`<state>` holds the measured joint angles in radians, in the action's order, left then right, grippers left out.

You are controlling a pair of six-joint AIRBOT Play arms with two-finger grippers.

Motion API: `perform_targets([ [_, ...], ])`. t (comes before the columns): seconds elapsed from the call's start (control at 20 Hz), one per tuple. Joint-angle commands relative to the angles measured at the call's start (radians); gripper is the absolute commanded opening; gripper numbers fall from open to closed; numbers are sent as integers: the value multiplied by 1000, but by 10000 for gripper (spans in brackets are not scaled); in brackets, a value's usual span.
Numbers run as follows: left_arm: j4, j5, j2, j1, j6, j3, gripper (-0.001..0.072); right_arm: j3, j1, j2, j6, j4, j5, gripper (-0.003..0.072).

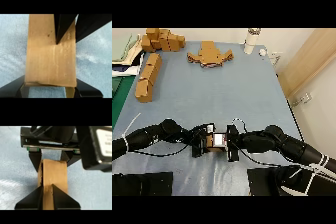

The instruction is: Fold the box.

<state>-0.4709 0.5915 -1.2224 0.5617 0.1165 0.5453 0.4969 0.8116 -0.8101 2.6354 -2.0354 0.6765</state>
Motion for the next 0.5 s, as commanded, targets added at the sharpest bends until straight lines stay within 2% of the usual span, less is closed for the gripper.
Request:
perform_targets([
  [0.0,0,-6,0,0,-1,0,526,-2,1,-1,0,-15,25,313],
  [0.45,0,-6,0,0,-1,0,526,11,1,15,-9,-35,46,321],
])
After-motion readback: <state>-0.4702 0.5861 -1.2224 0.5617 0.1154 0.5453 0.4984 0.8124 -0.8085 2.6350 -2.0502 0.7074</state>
